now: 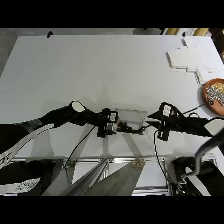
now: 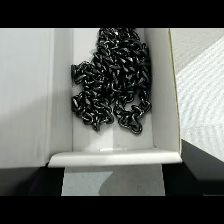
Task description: Fold the box and place the chain.
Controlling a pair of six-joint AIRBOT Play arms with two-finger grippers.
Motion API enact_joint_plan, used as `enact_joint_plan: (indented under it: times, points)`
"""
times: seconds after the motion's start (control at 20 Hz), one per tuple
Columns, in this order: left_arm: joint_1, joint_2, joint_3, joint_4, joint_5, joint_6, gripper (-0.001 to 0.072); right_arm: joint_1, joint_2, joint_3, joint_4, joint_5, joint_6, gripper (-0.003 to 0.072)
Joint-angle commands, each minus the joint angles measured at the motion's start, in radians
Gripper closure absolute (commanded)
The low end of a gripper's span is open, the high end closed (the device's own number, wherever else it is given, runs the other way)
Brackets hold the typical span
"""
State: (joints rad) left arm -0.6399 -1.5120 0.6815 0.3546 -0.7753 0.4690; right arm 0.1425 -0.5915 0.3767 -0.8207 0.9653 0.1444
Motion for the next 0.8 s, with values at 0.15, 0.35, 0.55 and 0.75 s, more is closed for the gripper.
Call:
enact_joint_plan:
  times: [0.15, 0.35, 0.55, 0.75]
  points:
    - [0.0, 0.001, 0.001, 0.0, 0.0, 0.0, 0.0308, -0.039, -0.058, -0.098, -0.117, 0.021, -0.177, 0.0506]
    - [0.0, 0.001, 0.001, 0.0, 0.0, 0.0, 0.0308, 0.018, -0.105, -0.129, -0.051, -0.041, -0.255, 0.0505]
    - [0.0, 0.001, 0.001, 0.0, 0.0, 0.0, 0.0308, 0.108, -0.172, -0.129, 0.014, -0.118, -0.258, 0.0505]
    - [0.0, 0.001, 0.001, 0.0, 0.0, 0.0, 0.0308, 0.118, -0.192, -0.129, 0.014, -0.124, -0.258, 0.0506]
